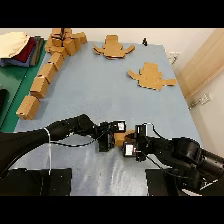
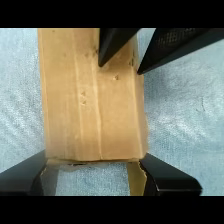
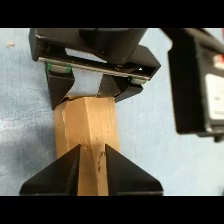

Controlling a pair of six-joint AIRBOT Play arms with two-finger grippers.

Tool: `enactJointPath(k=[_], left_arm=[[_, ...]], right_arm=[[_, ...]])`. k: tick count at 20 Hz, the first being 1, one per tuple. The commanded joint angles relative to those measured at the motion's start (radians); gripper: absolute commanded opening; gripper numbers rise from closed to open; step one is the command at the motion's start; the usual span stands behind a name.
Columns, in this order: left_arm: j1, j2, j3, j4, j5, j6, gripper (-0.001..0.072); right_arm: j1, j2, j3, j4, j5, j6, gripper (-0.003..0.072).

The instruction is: Fold the box.

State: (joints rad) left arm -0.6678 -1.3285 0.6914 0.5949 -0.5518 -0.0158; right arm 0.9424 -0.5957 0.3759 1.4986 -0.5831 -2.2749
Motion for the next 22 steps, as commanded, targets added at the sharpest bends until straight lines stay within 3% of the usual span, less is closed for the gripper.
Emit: enactJointPath(k=[1,14,16,22], left_arm=[[0.000,0.000,0.000,0.000,0.000,0.000,0.0525],[0.000,0.000,0.000,0.000,0.000,0.000,0.0525],[0.000,0.000,0.000,0.000,0.000,0.000,0.0525],[0.000,0.000,0.000,0.000,0.000,0.000,0.0525]], right_arm=[[0.001,0.005,0.001,-0.026,0.031,0.000,0.0223],[0.001,-0.041,0.001,-0.018,0.026,0.000,0.0220],[0.001,-0.041,0.001,-0.016,0.025,0.000,0.0162],[0.001,-0.041,-0.002,0.051,0.001,-0.004,0.0162]])
